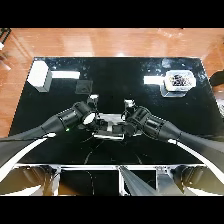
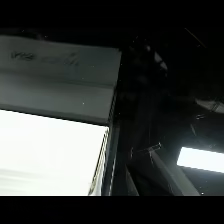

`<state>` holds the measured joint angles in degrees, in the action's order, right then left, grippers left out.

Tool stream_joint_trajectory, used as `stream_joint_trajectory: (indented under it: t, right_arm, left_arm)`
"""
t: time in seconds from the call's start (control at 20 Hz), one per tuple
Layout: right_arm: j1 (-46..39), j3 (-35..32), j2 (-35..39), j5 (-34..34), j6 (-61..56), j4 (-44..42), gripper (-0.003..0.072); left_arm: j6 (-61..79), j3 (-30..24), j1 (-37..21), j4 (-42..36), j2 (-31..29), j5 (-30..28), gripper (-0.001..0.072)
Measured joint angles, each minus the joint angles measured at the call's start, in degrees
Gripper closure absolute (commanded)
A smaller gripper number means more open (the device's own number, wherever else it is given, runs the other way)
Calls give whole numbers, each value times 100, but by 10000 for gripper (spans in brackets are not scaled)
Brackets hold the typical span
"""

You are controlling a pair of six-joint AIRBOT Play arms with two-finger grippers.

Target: Fold the box and place the chain.

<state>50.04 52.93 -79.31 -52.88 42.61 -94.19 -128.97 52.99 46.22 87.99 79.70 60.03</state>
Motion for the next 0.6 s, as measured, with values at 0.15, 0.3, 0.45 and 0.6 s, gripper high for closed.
stream_joint_trajectory:
  t: [0.15,0.3,0.45,0.6]
  right_arm:
    - [0,0,-22,24,-22,28,360]
    - [0,4,-72,66,-22,35,360]
    - [0,11,-111,79,-22,35,360]
    - [0,4,-129,109,-22,20,360]
  left_arm:
    - [0,-2,0,0,0,0,689]
    - [0,-2,0,0,0,2,689]
    - [0,-2,0,0,0,2,689]
    - [0,-2,0,-2,0,0,689]
